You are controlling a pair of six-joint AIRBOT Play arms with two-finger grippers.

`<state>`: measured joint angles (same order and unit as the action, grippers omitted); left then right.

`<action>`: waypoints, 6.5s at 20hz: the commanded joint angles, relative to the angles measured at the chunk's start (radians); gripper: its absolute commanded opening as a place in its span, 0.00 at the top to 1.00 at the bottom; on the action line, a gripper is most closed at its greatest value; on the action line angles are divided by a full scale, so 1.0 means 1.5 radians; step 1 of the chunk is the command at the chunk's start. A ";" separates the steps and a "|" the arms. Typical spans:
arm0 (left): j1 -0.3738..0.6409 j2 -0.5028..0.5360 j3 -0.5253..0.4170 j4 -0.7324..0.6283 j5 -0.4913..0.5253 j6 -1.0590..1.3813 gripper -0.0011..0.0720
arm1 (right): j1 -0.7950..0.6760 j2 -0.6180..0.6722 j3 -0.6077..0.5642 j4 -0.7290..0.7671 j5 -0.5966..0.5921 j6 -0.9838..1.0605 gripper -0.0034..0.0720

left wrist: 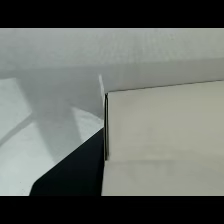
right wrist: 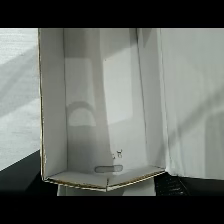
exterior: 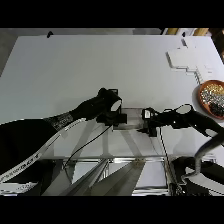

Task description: Fold the box and place the chain.

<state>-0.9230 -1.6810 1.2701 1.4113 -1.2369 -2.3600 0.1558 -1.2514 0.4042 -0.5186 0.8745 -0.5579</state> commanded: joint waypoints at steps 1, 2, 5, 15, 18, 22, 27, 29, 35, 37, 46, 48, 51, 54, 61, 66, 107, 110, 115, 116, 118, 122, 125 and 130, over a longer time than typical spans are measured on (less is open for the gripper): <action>0.001 0.000 0.001 -0.003 -0.010 0.002 0.84 | 0.000 0.000 0.000 0.000 0.001 0.000 0.45; 0.001 0.000 0.001 -0.004 -0.009 0.002 0.84 | 0.000 0.000 0.000 0.000 0.001 0.000 0.45; -0.001 -0.001 0.000 -0.010 -0.009 0.002 0.94 | 0.000 0.000 0.000 0.000 0.001 0.000 0.45; 0.006 0.025 0.001 -0.024 -0.026 0.086 0.67 | 0.000 0.000 0.000 0.000 0.000 0.000 0.45; 0.020 0.056 0.000 -0.037 -0.034 0.192 0.67 | 0.000 0.000 0.000 0.000 0.001 0.000 0.45; 0.047 0.130 0.000 -0.053 -0.081 0.308 0.67 | 0.000 0.000 0.000 0.000 0.001 0.000 0.45; 0.095 0.258 -0.051 -0.064 -0.129 0.498 0.56 | 0.000 0.000 0.000 0.000 0.001 0.000 0.45; 0.126 0.313 -0.134 -0.141 -0.028 0.729 0.30 | 0.000 0.000 0.000 0.000 0.001 0.000 0.45; 0.215 0.331 -0.400 -0.416 0.279 1.566 0.29 | 0.000 0.000 0.000 0.000 0.000 0.000 0.45; 0.232 0.293 -0.406 -0.455 0.286 1.623 0.25 | 0.000 0.000 0.000 0.000 0.001 0.000 0.45; 0.224 0.192 -0.406 -0.599 0.308 1.742 0.03 | 0.000 0.000 0.000 0.000 0.001 0.000 0.45; 0.222 0.178 -0.406 -0.618 0.308 1.750 0.03 | 0.000 0.000 0.000 0.000 0.001 0.000 0.45; 0.207 0.173 -0.406 -0.619 0.305 1.751 0.03 | 0.000 0.000 0.000 0.000 0.001 0.000 0.45; 0.206 0.173 -0.406 -0.621 0.303 1.750 0.03 | 0.000 0.000 0.000 0.000 0.000 0.000 0.45; 0.181 0.168 -0.406 -0.663 0.339 1.751 0.03 | 0.000 0.000 0.000 0.000 0.001 0.000 0.45; 0.178 0.150 -0.406 -0.667 0.352 1.750 0.04 | 0.000 0.000 0.000 0.000 0.001 0.000 0.45; 0.178 0.150 -0.406 -0.674 0.353 1.750 0.53 | -0.002 0.071 0.000 -0.114 0.001 0.197 0.07; 0.178 0.150 -0.406 -0.674 0.353 1.750 0.53 | -0.002 0.144 0.000 -0.204 0.006 0.288 0.08; 0.178 0.150 -0.406 -0.674 0.353 1.750 0.53 | -0.002 0.283 0.000 -0.274 0.047 0.360 0.08; 0.178 0.150 -0.406 -0.674 0.353 1.750 0.53 | -0.002 0.305 0.000 -0.271 0.057 0.365 0.08; 0.178 0.150 -0.406 -0.674 0.353 1.750 0.53 | -0.002 0.340 0.000 -0.238 0.060 0.374 0.08; 0.178 0.150 -0.406 -0.674 0.353 1.750 0.53 | -0.001 0.358 -0.001 -0.052 0.044 0.374 0.29; 0.178 0.150 -0.406 -0.674 0.353 1.750 0.53 | 0.019 0.307 -0.004 0.067 -0.011 0.370 0.50; 0.178 0.150 -0.406 -0.674 0.353 1.750 0.53 | 0.089 0.179 -0.004 0.178 -0.184 0.332 0.94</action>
<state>-0.6559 -1.4563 0.6621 0.4004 -0.7074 0.2653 0.2405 -0.8925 0.3992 -0.3840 0.7643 -0.0353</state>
